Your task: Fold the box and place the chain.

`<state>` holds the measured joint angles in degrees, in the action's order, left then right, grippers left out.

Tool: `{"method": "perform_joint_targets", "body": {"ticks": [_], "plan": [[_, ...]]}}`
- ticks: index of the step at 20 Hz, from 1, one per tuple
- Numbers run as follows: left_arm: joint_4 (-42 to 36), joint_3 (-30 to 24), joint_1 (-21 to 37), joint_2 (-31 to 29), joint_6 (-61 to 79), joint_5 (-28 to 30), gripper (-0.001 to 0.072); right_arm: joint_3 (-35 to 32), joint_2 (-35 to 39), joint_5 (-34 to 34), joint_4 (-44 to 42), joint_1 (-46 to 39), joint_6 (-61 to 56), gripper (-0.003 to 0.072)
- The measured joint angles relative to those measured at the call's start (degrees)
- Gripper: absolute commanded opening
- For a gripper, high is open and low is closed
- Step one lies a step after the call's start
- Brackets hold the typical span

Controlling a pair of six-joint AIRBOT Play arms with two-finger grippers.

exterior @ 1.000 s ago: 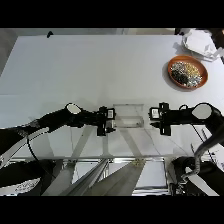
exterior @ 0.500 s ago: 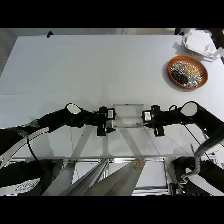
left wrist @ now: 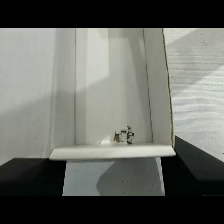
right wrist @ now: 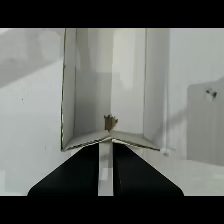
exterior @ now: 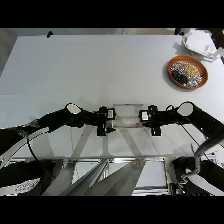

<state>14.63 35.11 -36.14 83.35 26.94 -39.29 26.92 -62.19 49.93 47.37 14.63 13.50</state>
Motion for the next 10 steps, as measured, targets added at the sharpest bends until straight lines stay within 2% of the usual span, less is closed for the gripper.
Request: {"method": "perform_joint_targets", "body": {"ticks": [4, 5, 7, 8, 10], "plan": [[0.1, 0.0, 0.0, 0.0, 0.1, 0.0, 0.0086, 0.0, 0.0, -0.2, -1.0, 2.2, 0.1, 0.0098], [0.1, 0.0, 0.0, 0.0, 0.1, 0.0, 0.0086, 0.0, 0.0, -0.2, -1.1, 2.6, 0.1, 0.0146], [0.1, 0.0, 0.0, 0.0, 0.1, 0.0, 0.0086, 0.0, 0.0, -0.3, -1.0, 3.0, 0.1, 0.0298], [0.1, 0.0, 0.0, 0.0, 0.1, -0.1, 0.0086, 0.0, 0.0, -0.3, -1.0, 3.2, 0.1, 0.0332], [0.1, 0.0, 0.0, 0.0, 0.1, -0.2, 0.0086, 0.0, 0.0, -0.3, -0.9, 3.3, 0.1, 0.0347]]}}
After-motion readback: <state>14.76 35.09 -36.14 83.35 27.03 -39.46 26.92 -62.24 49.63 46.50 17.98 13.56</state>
